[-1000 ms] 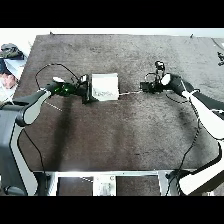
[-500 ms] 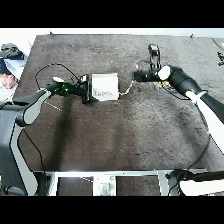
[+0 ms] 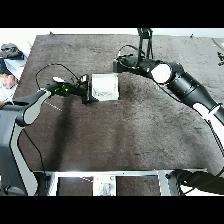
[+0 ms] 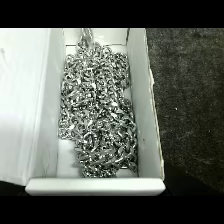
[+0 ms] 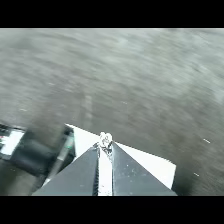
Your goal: Fold the box and place the chain.
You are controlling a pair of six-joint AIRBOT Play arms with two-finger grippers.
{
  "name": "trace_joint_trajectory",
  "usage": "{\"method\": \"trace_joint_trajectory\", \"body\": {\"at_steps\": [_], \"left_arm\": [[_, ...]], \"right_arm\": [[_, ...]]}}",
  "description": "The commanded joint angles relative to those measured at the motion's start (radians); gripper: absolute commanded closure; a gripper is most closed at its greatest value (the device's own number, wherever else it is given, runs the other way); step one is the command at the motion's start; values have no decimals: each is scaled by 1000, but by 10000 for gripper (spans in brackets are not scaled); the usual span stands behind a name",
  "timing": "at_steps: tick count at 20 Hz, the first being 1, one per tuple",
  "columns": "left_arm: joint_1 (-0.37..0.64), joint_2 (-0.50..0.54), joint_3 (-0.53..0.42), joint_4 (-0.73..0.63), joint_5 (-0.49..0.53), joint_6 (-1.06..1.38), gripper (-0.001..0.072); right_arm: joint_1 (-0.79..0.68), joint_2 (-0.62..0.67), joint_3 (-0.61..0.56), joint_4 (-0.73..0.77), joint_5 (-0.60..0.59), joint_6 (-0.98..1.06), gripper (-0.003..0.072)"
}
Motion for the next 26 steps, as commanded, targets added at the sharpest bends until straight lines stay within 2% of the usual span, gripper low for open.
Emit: {"method": "trace_joint_trajectory", "body": {"at_steps": [1, 3, 4, 5, 6, 7, 8, 12, 13, 14, 15, 17, 19, 21, 23, 26], "left_arm": [[1, 0, 0, 0, 0, 0, 434], [1, 0, 1, 0, 0, 0, 434], [1, 0, 0, 0, 0, 0, 434], [1, 0, 1, 0, 0, 0, 433], [1, 0, 1, 0, 0, 0, 434], [1, 0, 1, 0, 0, 0, 433], [1, 0, 1, 0, 0, 0, 433], [1, 0, 0, 0, 0, 0, 434], [1, 0, 1, 0, 0, 0, 434], [1, 0, 1, 0, 0, 0, 434], [1, 0, 1, 0, 0, 0, 433], [1, 0, 1, 0, 0, 0, 433], [1, 0, 1, 0, 0, 0, 434], [1, 0, 1, 0, 0, 0, 433], [1, 0, 1, 0, 0, 0, 433], [1, 0, 1, 0, 0, 0, 433]], "right_arm": [[50, -9, 1, 11, -40, 0, 697], [50, -39, 1, 11, -26, 0, 696], [50, -59, 1, 7, -24, 0, 619], [50, -76, 1, 6, -24, -10, 414], [50, -89, 1, -4, -19, -22, 351], [49, -95, 1, -16, -7, -42, 401], [44, -95, 1, -57, -2, -44, 412], [-48, -92, 1, -68, -7, -44, 414], [-79, -95, 1, -67, -18, -56, 443], [-108, -98, 2, -63, -23, -83, 526], [-139, -103, 2, -26, -21, -117, 526], [-209, -137, 29, 176, 44, -319, 527], [-281, -208, 97, 472, 198, -623, 527], [-342, -298, 175, 665, 350, -799, 528], [-381, -386, 251, 727, 447, -871, 528], [-393, -496, 358, 757, 518, -962, 527]]}}
